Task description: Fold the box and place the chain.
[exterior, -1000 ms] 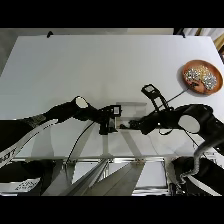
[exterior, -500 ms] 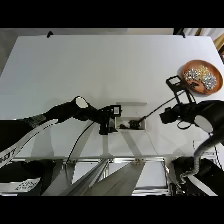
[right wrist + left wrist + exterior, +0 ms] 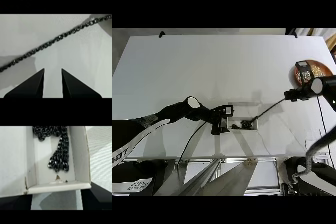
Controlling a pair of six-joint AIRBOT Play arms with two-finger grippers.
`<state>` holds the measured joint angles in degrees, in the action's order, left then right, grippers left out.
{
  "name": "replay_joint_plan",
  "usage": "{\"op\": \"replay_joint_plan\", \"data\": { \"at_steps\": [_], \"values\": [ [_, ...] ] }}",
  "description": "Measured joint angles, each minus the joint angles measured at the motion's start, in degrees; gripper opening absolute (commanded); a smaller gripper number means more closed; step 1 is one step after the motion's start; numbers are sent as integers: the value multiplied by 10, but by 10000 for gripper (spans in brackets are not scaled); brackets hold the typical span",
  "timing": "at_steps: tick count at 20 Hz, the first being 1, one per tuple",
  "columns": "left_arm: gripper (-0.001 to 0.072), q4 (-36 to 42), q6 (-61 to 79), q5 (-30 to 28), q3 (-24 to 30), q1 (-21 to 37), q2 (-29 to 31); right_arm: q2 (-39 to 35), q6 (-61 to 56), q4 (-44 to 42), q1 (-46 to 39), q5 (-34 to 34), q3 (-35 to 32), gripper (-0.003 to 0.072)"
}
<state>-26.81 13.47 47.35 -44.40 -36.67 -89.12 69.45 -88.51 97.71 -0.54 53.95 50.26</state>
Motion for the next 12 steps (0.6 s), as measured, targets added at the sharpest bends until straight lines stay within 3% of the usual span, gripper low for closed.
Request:
{"op": "replay_joint_plan", "data": {
  "at_steps": [6,12],
  "values": [
    [334,0,0,0,0,0,0,156,16,-6,-14,35,117,282],
    [334,0,0,0,0,0,0,213,20,-23,-15,64,144,282]
  ]
}}
